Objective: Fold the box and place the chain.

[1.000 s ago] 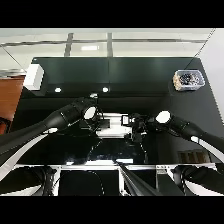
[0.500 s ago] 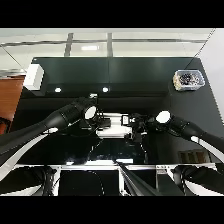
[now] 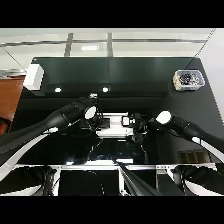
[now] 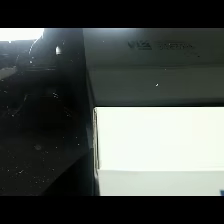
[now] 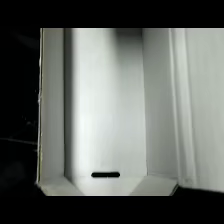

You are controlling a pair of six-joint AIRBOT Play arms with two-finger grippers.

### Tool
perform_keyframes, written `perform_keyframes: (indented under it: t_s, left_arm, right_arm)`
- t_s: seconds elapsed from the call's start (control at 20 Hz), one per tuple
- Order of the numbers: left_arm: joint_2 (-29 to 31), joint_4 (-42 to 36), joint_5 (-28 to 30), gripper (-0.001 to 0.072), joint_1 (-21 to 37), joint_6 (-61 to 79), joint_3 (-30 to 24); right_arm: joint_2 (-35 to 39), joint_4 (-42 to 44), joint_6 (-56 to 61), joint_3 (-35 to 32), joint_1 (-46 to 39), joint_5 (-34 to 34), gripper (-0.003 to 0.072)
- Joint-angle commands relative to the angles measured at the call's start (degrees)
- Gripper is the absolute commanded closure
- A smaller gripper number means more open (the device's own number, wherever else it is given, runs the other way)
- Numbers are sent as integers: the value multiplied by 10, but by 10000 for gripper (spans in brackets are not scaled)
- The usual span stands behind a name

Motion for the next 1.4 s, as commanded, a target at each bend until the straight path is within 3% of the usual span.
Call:
perform_keyframes:
  t_s: [0.0, 0.25, 0.3, 0.35, 0.4, 0.45, 0.55, 1.15, 1.35]
  left_arm:
    - [0, 1, -4, 686, 1, 1, 1]
    - [0, 8, -23, 686, 1, 12, 5]
    - [0, 11, -23, 686, 0, 12, 7]
    - [0, 11, -23, 685, 0, 12, 9]
    - [0, 11, -23, 686, 1, 12, 9]
    - [0, 11, -21, 686, 0, 12, 10]
    - [0, 11, -18, 686, 0, 12, 10]
    - [0, 9, -18, 685, 0, 12, 10]
    - [0, 9, -18, 685, 0, 12, 10]
  right_arm:
    - [33, -78, 48, 0, 0, 33, -34]
    - [76, -81, 58, 1, 0, 45, -34]
    - [76, -77, 59, 1, 0, 47, 28]
    - [76, -69, 58, 1, 0, 53, 196]
    - [76, -56, 58, 1, 0, 57, 258]
    - [76, -43, 58, 1, 0, 58, 266]
    - [76, -22, 58, 1, 1, 58, 523]
    - [58, 30, 58, 0, 2, 33, 526]
    - [40, 97, 44, 0, 7, 26, 526]
